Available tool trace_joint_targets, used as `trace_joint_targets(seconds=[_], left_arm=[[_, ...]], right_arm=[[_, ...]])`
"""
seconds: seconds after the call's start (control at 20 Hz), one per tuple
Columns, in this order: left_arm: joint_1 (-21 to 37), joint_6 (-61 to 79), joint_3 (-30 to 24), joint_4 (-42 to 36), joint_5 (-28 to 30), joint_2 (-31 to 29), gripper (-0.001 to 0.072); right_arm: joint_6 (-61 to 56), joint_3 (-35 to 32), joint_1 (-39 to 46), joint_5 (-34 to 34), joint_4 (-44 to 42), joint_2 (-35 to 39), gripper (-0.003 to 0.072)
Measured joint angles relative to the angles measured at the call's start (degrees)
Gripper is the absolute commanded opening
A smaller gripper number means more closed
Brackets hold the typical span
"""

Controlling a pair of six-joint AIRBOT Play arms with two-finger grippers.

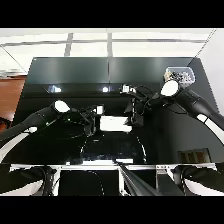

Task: Fold the box and place the chain.

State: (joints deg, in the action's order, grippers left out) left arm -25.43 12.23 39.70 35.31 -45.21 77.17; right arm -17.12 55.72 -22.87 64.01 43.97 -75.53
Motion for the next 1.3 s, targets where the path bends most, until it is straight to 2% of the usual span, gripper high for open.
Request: trace_joint_targets(seconds=[0.5,0.55,0.6,0.65,1.1,1.15,1.3], left_arm=[[0.00,0.00,0.00,-0.02,-0.02,0.00,0.0400],[0.00,0.00,0.00,-0.02,-0.02,0.00,0.0401],[0.00,0.00,0.00,-0.02,-0.02,0.00,0.0401],[0.00,0.00,0.00,-0.02,-0.02,0.00,0.0401],[0.00,-0.04,0.00,-0.07,0.04,0.00,0.0401],[0.00,-0.04,0.00,-0.04,0.02,0.00,0.0401],[0.00,0.00,0.00,0.00,-0.09,0.00,0.0401]], right_arm=[[-0.39,-0.02,-1.62,0.15,2.51,0.00,0.0718],[-0.42,-0.02,-1.64,-0.09,2.60,0.00,0.0643],[-0.42,-0.02,-1.64,-0.31,2.73,0.00,0.0416],[-0.42,-0.02,-1.64,-0.37,2.89,0.00,0.0310],[-0.50,-0.02,-1.68,-0.04,3.23,0.00,0.0297],[-0.59,-0.02,-1.68,-0.02,3.23,0.00,0.0207],[-0.63,-0.02,-1.70,-0.04,3.15,0.00,0.0200]])
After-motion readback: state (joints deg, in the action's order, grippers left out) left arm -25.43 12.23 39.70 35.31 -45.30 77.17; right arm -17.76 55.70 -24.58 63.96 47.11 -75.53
